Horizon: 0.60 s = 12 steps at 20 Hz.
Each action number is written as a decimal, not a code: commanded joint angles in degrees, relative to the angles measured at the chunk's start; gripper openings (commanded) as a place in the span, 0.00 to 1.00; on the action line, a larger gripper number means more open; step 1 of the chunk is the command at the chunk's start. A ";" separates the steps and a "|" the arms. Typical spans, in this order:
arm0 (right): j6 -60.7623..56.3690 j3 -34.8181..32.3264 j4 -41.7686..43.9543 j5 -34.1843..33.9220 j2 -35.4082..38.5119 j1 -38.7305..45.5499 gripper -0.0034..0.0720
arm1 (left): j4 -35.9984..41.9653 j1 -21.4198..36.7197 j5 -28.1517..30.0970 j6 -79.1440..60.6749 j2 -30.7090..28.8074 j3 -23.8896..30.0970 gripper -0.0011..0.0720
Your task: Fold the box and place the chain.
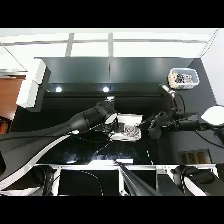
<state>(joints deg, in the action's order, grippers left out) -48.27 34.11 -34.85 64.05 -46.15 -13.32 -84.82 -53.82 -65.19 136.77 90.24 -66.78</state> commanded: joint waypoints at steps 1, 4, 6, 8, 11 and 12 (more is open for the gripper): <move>-0.59 -3.82 0.42 -6.01 -0.13 -1.20 0.28 | 0.02 0.00 0.02 0.00 -0.04 0.02 0.05; -0.59 -2.71 -2.54 -4.90 -0.07 0.11 0.66 | 0.02 0.00 0.02 0.00 -0.04 0.02 0.05; -0.48 -0.63 -10.93 -0.81 -0.07 4.68 0.66 | 0.02 0.00 -0.04 0.00 -0.04 0.02 0.05; 5.66 -1.09 -18.64 1.99 -0.07 9.14 0.66 | 0.02 0.00 -0.02 0.00 -0.04 0.02 0.05; 19.71 -8.17 -15.82 -4.31 -0.13 9.38 0.95 | 0.02 0.00 0.13 0.00 -0.04 0.02 0.05; 27.56 -11.32 -11.21 -7.72 -0.13 8.11 0.95 | 0.02 0.00 0.15 0.00 -0.04 0.02 0.05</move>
<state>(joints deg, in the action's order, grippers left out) -36.40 28.21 -48.88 61.76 -46.24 -5.45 -84.79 -53.82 -65.17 136.79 90.24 -66.78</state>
